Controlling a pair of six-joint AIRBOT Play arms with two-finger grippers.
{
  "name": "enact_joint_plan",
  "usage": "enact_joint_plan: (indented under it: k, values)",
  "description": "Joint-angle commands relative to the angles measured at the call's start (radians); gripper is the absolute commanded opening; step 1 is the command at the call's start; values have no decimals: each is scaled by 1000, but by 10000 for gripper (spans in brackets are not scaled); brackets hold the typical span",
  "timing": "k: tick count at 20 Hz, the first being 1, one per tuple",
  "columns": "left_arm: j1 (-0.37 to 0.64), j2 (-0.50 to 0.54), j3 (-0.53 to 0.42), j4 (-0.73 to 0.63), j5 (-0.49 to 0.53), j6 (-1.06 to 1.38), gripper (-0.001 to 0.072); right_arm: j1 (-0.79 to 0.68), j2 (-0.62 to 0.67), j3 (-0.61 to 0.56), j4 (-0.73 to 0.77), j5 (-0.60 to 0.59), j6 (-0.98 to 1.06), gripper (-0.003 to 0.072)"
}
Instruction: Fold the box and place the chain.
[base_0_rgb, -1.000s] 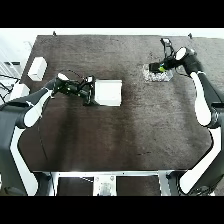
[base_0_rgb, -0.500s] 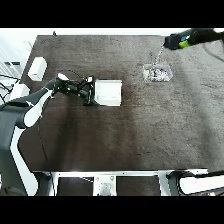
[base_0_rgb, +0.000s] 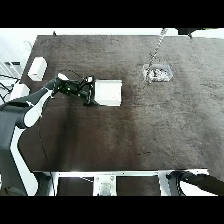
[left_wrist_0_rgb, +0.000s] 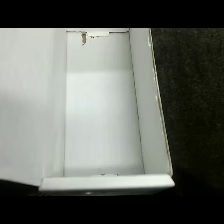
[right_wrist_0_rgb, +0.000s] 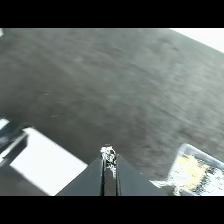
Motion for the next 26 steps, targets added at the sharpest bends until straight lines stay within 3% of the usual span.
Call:
enact_joint_plan:
  k: [1, 8, 17, 22, 26]
  values:
    - [0, 0, 0, 0, -1, 0, 528, 103, 30, 0, 0, 55, -2, 17]
    - [0, 0, 0, 0, -1, 0, 528, 271, 27, -103, 3, 47, -2, 17]
    - [0, 0, 0, 0, 0, 0, 528, 307, 27, -429, 74, -311, -2, 15]
    - [0, 0, 0, 0, 0, 0, 528, 307, 10, -532, 91, -481, -2, 16]
    - [0, 0, 0, 0, 0, 0, 528, 307, -77, -583, 120, -563, -2, 16]
